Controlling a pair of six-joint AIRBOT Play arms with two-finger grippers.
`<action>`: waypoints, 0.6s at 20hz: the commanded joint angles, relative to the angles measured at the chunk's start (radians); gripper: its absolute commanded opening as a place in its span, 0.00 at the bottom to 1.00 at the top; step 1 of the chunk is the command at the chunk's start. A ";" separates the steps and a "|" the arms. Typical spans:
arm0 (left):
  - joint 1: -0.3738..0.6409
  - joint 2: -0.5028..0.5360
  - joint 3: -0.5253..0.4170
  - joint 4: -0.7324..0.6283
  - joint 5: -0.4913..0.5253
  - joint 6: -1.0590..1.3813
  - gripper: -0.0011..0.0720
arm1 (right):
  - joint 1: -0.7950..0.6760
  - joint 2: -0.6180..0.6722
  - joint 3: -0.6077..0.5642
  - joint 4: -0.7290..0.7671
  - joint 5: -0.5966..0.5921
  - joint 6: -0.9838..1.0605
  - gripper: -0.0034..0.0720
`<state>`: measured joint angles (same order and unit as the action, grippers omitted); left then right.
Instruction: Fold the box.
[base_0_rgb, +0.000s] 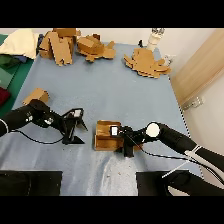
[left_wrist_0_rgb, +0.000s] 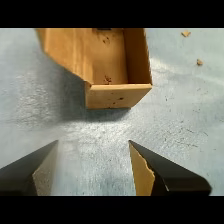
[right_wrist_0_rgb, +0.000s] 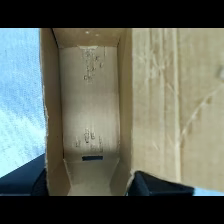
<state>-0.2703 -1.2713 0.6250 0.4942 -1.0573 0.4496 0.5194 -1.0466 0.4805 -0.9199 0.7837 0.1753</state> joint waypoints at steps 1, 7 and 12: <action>-0.076 0.000 -0.009 0.001 0.072 -0.045 0.96 | 0.000 0.000 0.000 0.000 -0.004 0.000 0.82; -0.179 0.000 -0.009 -0.009 0.124 -0.129 0.96 | 0.000 0.000 0.000 0.001 -0.008 0.000 0.82; -0.241 0.000 -0.009 -0.009 0.169 -0.163 0.96 | 0.000 0.000 0.000 0.001 -0.008 0.000 0.82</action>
<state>-0.4778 -1.2713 0.6159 0.4858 -0.9218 0.3099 0.5194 -1.0466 0.4805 -0.9195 0.7765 0.1753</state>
